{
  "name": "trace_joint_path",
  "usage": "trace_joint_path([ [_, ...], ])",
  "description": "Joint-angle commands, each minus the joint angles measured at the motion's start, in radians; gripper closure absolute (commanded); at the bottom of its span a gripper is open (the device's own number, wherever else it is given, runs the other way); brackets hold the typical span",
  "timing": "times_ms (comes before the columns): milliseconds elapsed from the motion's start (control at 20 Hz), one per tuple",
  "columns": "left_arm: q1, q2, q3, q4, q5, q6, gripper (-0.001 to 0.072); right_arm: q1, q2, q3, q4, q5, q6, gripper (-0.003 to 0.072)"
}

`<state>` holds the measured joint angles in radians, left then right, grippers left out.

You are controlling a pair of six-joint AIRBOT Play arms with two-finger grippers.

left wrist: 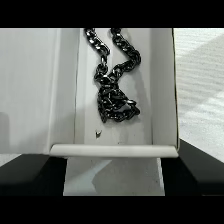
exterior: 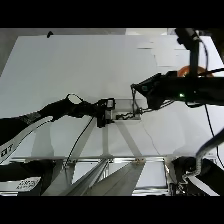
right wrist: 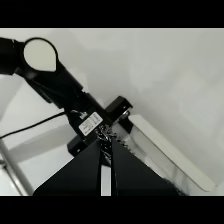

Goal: Fold the box and place the chain.

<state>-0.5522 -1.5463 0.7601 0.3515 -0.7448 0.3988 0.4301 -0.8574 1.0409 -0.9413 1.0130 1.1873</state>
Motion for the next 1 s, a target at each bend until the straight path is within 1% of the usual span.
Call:
trace_joint_path([
  [0, 0.0, 0.0, 0.0, 0.0, 0.0, 0.0, 0.0438, 0.001, -0.098, -0.009, 0.018, 0.077, -0.02, 0.0671],
  [50, 0.0, 0.0, 0.0, 0.0, 0.0, 0.0, 0.0438, 0.001, -0.114, -0.023, 0.005, 0.086, -0.019, 0.0671],
  [200, 0.0, 0.0, 0.0, 0.0, 0.0, 0.0, 0.0438, 0.001, -0.14, -0.089, -0.006, 0.061, -0.02, 0.0671],
  [350, 0.0, 0.0, 0.0, 0.0, 0.0, 0.0, 0.0438, 0.047, -0.161, -0.178, -0.04, -0.034, -0.018, 0.0663],
  [400, 0.0, 0.0, 0.0, 0.0, 0.0, 0.0, 0.0438, 0.072, -0.169, -0.208, -0.058, -0.066, -0.018, 0.0603],
  [450, 0.0, 0.0, 0.0, 0.0, 0.0, 0.0, 0.0438, 0.096, -0.177, -0.231, -0.084, -0.092, -0.018, 0.0562],
  [550, 0.0, 0.0, 0.0, 0.0, 0.0, 0.0, 0.0438, 0.125, -0.201, -0.246, -0.134, -0.104, -0.007, 0.0558],
  [650, 0.0, 0.0, 0.0, 0.0, 0.0, 0.0, 0.0438, 0.13, -0.21, -0.246, -0.152, -0.108, -0.007, 0.0554],
  [750, 0.0, 0.0, 0.0, 0.0, 0.0, 0.0, 0.0438, 0.115, -0.185, -0.245, -0.159, -0.106, -0.01, 0.0555],
  [850, 0.0, 0.0, 0.0, 0.0, 0.0, 0.0, 0.0438, 0.066, -0.121, -0.245, -0.16, -0.086, -0.036, 0.0556],
  [950, 0.0, 0.0, 0.0, 0.0, 0.0, 0.0, 0.0438, -0.019, -0.044, -0.245, -0.161, -0.024, -0.178, 0.056],
])
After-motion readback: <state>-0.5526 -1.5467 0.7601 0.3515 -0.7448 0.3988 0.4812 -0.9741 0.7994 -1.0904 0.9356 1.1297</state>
